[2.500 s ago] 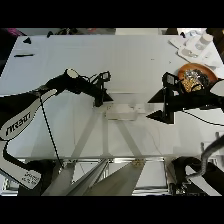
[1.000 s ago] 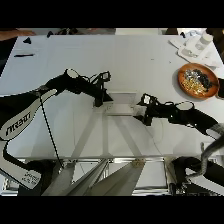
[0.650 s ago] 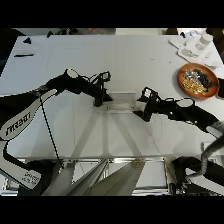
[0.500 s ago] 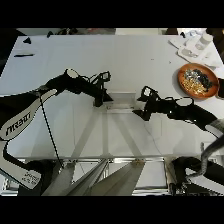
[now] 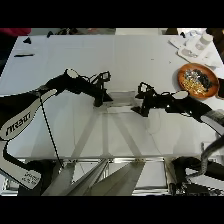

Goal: Fold the box and place the chain.

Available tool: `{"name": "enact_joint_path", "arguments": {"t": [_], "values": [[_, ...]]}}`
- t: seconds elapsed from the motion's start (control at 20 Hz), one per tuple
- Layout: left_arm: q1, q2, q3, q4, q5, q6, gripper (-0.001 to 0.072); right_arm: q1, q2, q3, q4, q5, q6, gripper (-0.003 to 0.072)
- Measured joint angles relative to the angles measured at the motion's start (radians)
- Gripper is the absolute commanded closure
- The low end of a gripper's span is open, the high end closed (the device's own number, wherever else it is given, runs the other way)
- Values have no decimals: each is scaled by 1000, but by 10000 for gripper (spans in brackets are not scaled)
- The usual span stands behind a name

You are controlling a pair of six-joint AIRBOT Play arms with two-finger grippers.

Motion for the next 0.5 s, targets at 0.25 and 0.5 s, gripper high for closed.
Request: {"name": "enact_joint_path", "arguments": {"t": [0.25,0.5], "values": [[0,0,0,1,0,1,701,-17,-23,40,-23,52,2,27],[0,0,0,0,0,1,701,-47,-39,53,-33,100,-8,26]]}}
